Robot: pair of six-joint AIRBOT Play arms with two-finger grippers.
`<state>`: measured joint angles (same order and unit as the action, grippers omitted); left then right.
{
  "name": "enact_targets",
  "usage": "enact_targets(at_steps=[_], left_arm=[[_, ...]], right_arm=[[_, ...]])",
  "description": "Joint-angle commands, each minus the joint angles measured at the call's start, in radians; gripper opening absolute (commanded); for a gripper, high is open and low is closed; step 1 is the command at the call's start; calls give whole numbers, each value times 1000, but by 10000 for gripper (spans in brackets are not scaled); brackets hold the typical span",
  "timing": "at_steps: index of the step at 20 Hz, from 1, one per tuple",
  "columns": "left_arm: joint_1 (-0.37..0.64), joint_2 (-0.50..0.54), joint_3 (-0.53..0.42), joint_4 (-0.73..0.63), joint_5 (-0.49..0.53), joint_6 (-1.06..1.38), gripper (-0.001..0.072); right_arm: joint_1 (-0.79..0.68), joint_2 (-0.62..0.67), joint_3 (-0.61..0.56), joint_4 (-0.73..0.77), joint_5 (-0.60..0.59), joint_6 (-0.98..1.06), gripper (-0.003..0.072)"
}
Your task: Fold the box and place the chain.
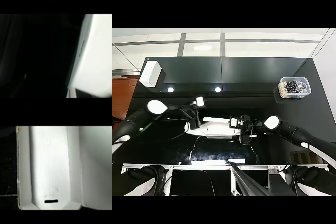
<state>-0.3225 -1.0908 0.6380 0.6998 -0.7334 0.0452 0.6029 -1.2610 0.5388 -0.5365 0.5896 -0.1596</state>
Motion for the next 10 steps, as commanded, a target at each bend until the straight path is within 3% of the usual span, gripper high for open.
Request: enact_targets(at_steps=[1,4,5,6,7,9,10], left_arm=[[94,134,1,90,-98,-109,689],[177,226,1,126,-286,-307,680],[195,239,1,126,-366,-369,632],[203,240,1,126,-444,-415,377],[201,236,0,125,-528,-442,26],[175,224,-15,82,-649,-469,32],[154,223,-32,49,-645,-497,32]], right_arm=[[0,0,0,0,0,0,533],[0,0,0,0,0,0,533],[0,0,0,0,0,0,533],[0,0,0,0,0,0,533],[0,0,0,0,0,0,533],[0,0,0,0,0,0,533],[0,0,0,0,0,0,533]])
